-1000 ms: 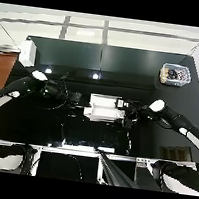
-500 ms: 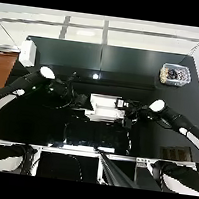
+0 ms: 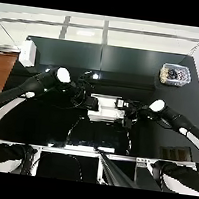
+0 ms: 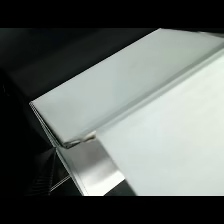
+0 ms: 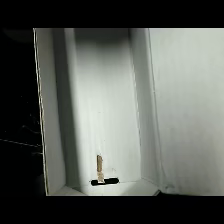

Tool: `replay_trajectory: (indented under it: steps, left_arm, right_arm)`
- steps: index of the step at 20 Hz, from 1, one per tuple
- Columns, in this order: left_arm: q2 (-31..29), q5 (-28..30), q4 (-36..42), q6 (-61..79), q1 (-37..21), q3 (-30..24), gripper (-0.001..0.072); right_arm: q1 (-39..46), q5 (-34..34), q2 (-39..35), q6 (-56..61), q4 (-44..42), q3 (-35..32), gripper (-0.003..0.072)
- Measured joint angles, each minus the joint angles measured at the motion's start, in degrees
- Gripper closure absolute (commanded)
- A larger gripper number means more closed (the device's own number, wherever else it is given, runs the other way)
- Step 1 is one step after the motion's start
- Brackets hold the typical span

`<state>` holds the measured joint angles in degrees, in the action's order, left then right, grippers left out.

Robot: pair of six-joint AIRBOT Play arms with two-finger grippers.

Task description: Fold the box and place the chain.

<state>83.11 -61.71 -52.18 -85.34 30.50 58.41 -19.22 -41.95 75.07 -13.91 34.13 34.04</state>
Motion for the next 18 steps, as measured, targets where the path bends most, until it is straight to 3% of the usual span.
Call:
replay_trajectory:
  steps: [1, 3, 11, 18]
  left_arm:
    - [0.0, 0.5, -0.5, -1.1, 0.4, 0.2, 0.0114]
    - [0.0, 1.4, -1.2, -2.7, 0.9, 0.4, 0.023]
    - [0.0, 2.8, -2.6, -6.2, 1.5, 0.6, 0.023]
    - [0.2, 2.6, -12.2, -12.2, 4.5, 2.0, 0.0229]
  right_arm:
    - [0.0, 0.0, 0.0, 0.0, 0.0, 0.0, 0.0243]
    - [0.0, 0.0, 0.0, 0.0, 0.1, 0.0, 0.0243]
    - [0.0, 0.0, 0.0, 0.0, 0.0, 0.0, 0.0243]
    - [0.0, 0.0, 0.0, 0.0, -0.1, 0.0, 0.0243]
